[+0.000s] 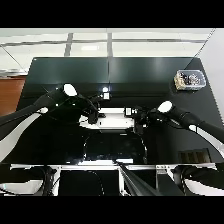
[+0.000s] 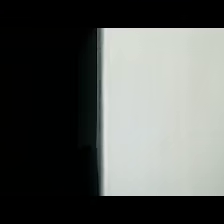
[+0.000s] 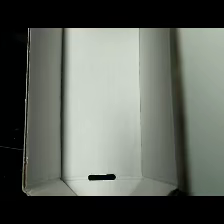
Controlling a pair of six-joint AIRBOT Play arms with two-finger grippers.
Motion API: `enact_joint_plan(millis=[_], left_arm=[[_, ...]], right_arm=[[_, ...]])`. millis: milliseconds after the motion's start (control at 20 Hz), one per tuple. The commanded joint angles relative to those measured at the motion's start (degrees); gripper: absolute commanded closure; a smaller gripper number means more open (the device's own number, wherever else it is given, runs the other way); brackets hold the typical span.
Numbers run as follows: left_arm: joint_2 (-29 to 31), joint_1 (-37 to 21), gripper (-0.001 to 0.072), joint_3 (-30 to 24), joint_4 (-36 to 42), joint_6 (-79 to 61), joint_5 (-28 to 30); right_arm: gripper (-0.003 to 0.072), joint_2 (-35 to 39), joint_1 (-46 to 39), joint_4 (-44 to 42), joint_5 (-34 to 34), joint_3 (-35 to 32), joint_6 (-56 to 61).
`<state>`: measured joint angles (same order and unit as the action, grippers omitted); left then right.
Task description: Fold the box and place the chain.
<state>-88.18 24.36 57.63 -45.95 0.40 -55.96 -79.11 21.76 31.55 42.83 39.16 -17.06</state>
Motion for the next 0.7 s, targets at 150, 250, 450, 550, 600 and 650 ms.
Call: enact_joint_plan(millis=[150,250,450,550,600,650], left_arm=[[0.0,0.0,0.0683,0.0,0.0,0.0,0.0],[0.0,0.0,0.0683,0.0,0.0,0.0,0.0],[0.0,0.0,0.0683,0.0,0.0,0.0,0.0],[0.0,0.0,0.0683,0.0,0.0,0.0,0.0],[0.0,0.0,0.0683,0.0,0.0,0.0,0.0],[0.0,0.0,0.0683,0.0,0.2,0.0,0.0]], right_arm=[[0.0001,-0.4,0.2,3.0,-0.6,0.3,3.5],[0.0001,-0.4,0.2,3.0,-0.6,0.3,3.5],[0.0001,-0.4,0.2,3.0,-0.6,0.3,3.5],[0.0109,-0.4,0.2,3.0,-0.6,0.3,3.5],[0.0176,-0.4,0.2,3.0,-0.6,0.3,3.5],[0.019,-0.4,0.2,3.0,-0.6,0.3,3.5]])
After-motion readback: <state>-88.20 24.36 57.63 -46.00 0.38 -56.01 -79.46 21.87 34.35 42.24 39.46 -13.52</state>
